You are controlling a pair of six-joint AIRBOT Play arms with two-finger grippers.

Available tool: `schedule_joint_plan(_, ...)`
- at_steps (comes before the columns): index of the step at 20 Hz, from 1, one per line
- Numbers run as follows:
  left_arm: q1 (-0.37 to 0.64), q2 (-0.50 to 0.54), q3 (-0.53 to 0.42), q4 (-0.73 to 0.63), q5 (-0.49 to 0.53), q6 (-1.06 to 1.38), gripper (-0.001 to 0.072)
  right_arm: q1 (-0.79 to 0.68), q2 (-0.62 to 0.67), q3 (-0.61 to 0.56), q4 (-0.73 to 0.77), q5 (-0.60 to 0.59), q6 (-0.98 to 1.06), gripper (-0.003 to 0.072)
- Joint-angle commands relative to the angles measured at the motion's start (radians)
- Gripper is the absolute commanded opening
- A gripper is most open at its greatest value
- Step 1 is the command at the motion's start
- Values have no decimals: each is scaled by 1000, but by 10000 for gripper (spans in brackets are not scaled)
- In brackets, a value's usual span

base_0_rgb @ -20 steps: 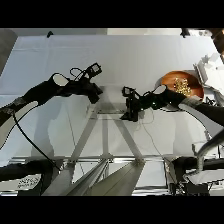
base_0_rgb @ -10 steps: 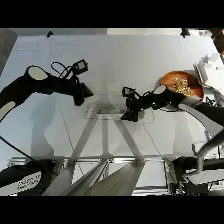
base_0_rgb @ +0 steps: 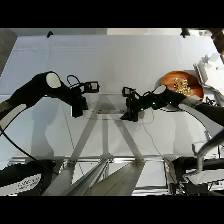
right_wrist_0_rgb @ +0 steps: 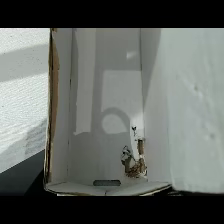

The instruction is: Fold the box and place the chain.

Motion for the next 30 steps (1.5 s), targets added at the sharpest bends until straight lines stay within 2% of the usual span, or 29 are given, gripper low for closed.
schedule_joint_plan(1,-21,-32,0,247,45,-188,4,0,0,0,0,0,0,503)
schedule_joint_plan(4,-21,-41,0,315,30,-217,4,0,0,0,0,0,0,503)
schedule_joint_plan(9,-19,-41,0,262,54,-211,6,0,0,0,0,0,0,503)
schedule_joint_plan(11,-1,-40,0,176,53,-142,6,0,0,0,0,0,0,503)
schedule_joint_plan(16,135,-31,0,-206,50,135,14,0,0,0,0,0,0,503)
schedule_joint_plan(17,165,-31,0,-269,49,174,32,0,0,0,0,0,0,503)
schedule_joint_plan(19,198,-32,0,-329,51,231,347,0,0,0,0,0,0,503)
schedule_joint_plan(20,201,-34,0,-334,52,264,395,0,0,0,0,0,0,503)
schedule_joint_plan(25,163,-60,-1,-337,49,532,395,0,0,0,0,0,0,503)
schedule_joint_plan(30,130,-97,-20,-337,61,640,396,0,0,0,0,0,0,503)
